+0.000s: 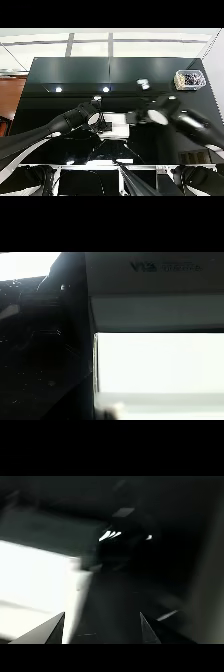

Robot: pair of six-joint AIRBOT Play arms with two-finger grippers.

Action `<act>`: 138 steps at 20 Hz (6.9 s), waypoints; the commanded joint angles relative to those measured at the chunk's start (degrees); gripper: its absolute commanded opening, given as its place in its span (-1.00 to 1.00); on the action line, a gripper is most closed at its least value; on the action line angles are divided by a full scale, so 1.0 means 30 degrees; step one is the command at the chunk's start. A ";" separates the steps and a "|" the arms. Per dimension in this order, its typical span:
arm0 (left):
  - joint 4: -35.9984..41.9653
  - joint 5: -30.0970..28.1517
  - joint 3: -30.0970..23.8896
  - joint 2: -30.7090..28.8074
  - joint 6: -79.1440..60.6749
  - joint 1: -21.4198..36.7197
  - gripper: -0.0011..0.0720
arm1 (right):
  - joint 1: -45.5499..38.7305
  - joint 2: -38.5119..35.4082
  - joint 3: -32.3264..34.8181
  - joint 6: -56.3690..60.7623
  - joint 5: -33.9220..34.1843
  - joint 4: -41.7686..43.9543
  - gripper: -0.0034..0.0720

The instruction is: Fold the box and place the chain.

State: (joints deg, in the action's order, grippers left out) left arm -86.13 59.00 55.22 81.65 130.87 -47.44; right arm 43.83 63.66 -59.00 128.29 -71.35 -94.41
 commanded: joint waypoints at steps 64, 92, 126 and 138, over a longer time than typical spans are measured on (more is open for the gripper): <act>0.0007 -0.0022 0.0000 -0.0007 0.0022 0.0022 -0.89 | -1.9205 0.1443 -1.7748 -1.2087 0.0583 1.0761 -0.88; 0.0007 -0.0066 0.0000 -0.0007 0.0022 0.0022 -0.89 | -0.7322 0.1464 -1.6946 -1.5183 -0.6484 1.6801 -0.88; 0.0007 -0.0073 0.0000 -0.0007 0.0022 0.0022 -0.89 | -0.5129 0.0182 -0.4510 -1.5642 -0.2623 1.6232 -0.88; 0.0007 -0.0073 0.0000 -0.0007 0.0022 0.0022 -0.89 | -0.5122 0.0743 0.2448 -1.4644 0.5100 1.6240 -0.87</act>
State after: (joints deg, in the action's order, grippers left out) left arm -86.08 58.81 55.22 81.65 130.93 -47.44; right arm 28.42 64.90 -55.81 83.83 -64.25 -47.83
